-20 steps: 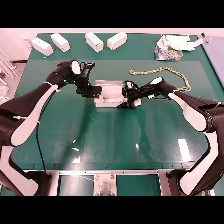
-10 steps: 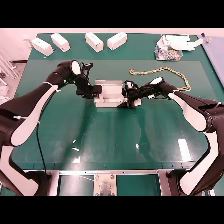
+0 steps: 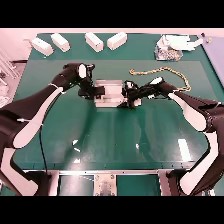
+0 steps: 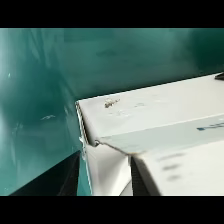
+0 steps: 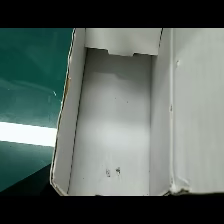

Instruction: Fold the box and place the chain.

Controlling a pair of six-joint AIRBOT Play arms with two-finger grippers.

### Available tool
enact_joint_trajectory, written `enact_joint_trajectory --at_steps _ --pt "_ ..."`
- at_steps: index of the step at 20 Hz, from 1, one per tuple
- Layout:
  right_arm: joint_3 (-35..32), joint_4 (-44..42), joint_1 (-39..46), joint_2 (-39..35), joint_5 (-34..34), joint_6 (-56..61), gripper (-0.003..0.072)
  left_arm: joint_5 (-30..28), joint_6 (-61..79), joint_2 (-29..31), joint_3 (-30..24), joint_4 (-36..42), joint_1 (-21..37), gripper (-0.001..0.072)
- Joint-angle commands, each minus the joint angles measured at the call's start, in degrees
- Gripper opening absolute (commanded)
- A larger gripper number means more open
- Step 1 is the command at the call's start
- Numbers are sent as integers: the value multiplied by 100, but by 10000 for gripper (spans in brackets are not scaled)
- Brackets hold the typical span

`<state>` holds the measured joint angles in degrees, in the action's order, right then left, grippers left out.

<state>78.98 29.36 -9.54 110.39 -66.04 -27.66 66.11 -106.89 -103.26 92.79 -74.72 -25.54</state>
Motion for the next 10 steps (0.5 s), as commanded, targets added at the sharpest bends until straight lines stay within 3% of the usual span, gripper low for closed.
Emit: enact_joint_trajectory --at_steps 1,4,10 --pt "0 0 0 -2 -4 0 586 -195 -297 -22 0 -289 -116 381" --pt "0 0 0 -2 -4 0 587 -133 -422 -120 55 -330 -157 381" --pt "0 0 0 -2 -4 0 587 549 -723 -470 664 -651 -203 380"
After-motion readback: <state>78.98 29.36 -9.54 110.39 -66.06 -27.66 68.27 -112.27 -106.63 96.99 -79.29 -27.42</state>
